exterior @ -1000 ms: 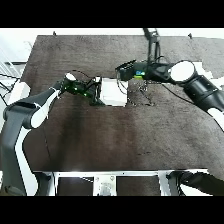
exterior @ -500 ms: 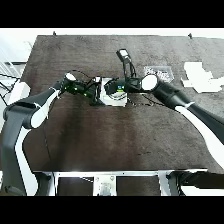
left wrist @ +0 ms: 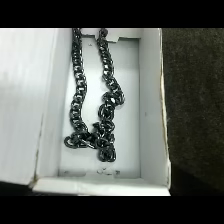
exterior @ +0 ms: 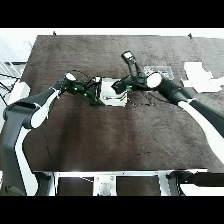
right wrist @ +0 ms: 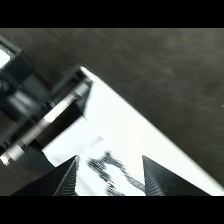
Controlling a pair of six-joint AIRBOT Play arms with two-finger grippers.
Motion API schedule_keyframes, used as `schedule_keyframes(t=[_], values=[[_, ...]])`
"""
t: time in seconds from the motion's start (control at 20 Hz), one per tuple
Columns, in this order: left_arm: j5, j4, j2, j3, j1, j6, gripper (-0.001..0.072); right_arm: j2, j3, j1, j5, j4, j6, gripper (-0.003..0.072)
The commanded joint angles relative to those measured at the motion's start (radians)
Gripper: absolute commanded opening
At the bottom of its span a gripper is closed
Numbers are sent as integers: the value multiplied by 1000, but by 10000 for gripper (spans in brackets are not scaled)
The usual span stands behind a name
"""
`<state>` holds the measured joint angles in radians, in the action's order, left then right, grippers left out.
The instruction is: Fold the box and place the chain.
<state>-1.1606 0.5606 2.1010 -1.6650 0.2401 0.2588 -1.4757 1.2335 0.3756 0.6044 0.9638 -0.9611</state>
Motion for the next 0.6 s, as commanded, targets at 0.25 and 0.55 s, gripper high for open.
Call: schedule_keyframes(t=[0.25, 0.55], values=[[0, 0, 0, 0, 0, 0, 627, -37, -7, -262, 198, -23, 571, 519], [0, 0, 0, 0, 0, 0, 627, -209, 23, -266, 243, -69, 852, 547]])
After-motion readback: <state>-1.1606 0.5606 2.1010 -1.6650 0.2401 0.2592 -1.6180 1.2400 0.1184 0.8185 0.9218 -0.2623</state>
